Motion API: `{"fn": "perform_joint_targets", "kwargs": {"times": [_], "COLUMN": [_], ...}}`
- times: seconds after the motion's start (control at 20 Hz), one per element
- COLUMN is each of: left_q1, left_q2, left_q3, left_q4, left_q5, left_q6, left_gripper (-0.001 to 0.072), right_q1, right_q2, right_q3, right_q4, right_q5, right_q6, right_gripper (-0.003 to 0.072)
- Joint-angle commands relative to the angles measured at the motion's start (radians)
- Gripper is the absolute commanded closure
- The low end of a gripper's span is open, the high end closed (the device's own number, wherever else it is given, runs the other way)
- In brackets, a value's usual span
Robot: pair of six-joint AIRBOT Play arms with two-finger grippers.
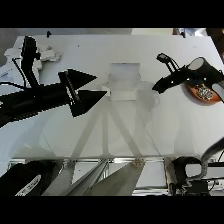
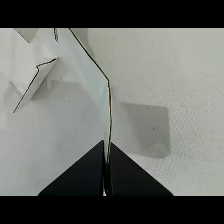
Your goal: Fold the box and place the chain.
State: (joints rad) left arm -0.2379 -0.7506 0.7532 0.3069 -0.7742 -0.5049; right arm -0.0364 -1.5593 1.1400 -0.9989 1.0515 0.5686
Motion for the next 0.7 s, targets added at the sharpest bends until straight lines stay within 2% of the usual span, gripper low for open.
{"fn": "perform_joint_targets", "kwargs": {"times": [0.0, 0.25, 0.65], "left_q1": [0.000, 0.000, 0.000], "left_q2": [0.000, 0.000, 0.000], "left_q3": [0.000, 0.000, 0.000], "left_q4": [0.000, 0.000, 0.000], "left_q5": [0.002, 0.047, 0.046], "left_q6": [0.000, 0.000, 0.000], "left_gripper": [0.0012, 0.0012, 0.0012], "right_q1": [0.000, 0.000, 0.000], "right_q2": [-0.025, -0.025, -0.025], "right_q3": [0.001, 0.001, 0.001], "right_q4": [0.004, 0.004, 0.004], "right_q5": [-0.021, -0.020, -0.020], "right_q6": [-0.002, -0.001, -0.001], "right_gripper": [0.0677, 0.0676, 0.0676]}}
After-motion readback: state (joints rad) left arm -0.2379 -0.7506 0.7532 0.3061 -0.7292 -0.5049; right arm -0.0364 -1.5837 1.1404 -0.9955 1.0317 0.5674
